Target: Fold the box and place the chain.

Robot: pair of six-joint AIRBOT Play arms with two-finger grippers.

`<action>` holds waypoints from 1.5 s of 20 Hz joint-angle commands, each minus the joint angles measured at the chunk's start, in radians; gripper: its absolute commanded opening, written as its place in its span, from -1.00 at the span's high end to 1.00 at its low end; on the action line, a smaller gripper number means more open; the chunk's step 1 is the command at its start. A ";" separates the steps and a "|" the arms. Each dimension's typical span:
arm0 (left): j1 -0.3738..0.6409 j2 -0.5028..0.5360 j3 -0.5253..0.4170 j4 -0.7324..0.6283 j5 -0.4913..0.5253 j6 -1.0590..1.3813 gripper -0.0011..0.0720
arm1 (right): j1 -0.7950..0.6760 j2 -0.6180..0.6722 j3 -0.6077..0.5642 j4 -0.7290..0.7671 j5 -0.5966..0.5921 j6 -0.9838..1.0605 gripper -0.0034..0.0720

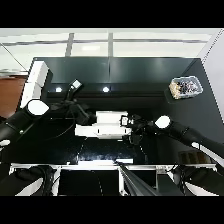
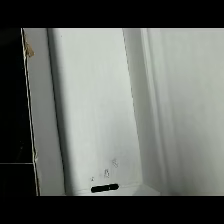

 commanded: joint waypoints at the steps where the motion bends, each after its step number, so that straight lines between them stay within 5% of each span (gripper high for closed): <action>1: 0.099 0.023 -0.013 0.248 -0.230 0.021 -0.96 | 0.001 0.000 0.001 0.000 0.000 0.000 -0.47; 4: 0.079 0.020 -0.069 0.204 -0.233 0.353 -0.95 | 0.001 0.000 0.001 0.000 0.001 0.000 -0.47; 7: 0.021 0.004 -0.118 0.125 -0.117 0.602 -0.95 | 0.001 0.000 0.001 0.000 0.001 0.000 -0.48; 10: -0.040 -0.029 -0.122 0.076 0.008 0.611 -0.95 | 0.001 0.000 0.001 0.000 0.001 0.000 -0.48; 23: -0.106 -0.088 -0.120 -0.050 0.027 0.653 -0.90 | 0.001 0.000 0.001 0.000 0.001 0.000 -0.48; 24: -0.106 -0.088 -0.120 -0.049 0.022 0.653 -0.85 | 0.001 0.000 0.001 0.000 0.001 0.000 -0.47; 26: -0.106 -0.088 -0.120 -0.050 0.006 0.653 -0.02 | 0.001 0.000 0.001 0.000 0.001 0.000 -0.48; 30: -0.106 -0.088 -0.120 -0.050 0.005 0.653 0.07 | 0.001 0.000 0.001 0.000 0.001 0.000 -0.47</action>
